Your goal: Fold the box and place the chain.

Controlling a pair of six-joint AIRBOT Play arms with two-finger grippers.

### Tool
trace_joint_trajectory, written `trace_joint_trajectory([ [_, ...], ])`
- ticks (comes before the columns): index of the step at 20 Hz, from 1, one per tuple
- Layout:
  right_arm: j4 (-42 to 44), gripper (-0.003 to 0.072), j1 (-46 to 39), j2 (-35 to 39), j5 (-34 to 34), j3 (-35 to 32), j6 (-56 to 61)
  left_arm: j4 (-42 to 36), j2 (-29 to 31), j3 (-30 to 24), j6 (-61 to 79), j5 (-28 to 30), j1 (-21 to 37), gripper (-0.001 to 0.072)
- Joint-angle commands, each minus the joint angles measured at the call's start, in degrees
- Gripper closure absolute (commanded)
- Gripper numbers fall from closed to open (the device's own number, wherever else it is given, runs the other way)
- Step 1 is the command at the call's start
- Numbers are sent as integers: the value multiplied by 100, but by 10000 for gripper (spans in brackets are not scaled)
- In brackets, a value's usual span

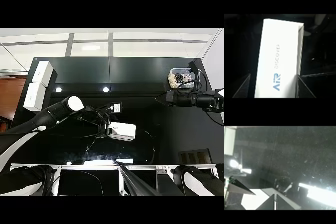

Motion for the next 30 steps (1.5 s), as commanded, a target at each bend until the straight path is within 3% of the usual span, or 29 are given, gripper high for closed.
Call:
trace_joint_trajectory([
  [1, 2, 646, 0, 4, -33, 4, 0, 7, -122, 7, -133, -330, 44, -2],
  [9, -96, 646, 0, 4, -35, 4, 2, -15, -164, 4, -129, -282, 39, -5],
  [21, -94, 646, 0, 7, -59, 4, 2, 61, -535, -328, -129, 1399, -824, -2],
  [22, -94, 646, 0, 7, -57, 7, 2, 146, -514, -321, -254, 1436, -822, 30],
  [24, -92, 646, -2, 7, -59, 7, 2, 437, -317, -323, -765, 1414, -645, 286],
  [25, -92, 646, -2, 7, -55, 7, 2, 708, -142, -323, -1091, 1309, -479, 345],
  [30, -79, 646, -2, 7, -7, 7, -2, 1777, 1246, -791, -2944, 260, 1123, 355],
])
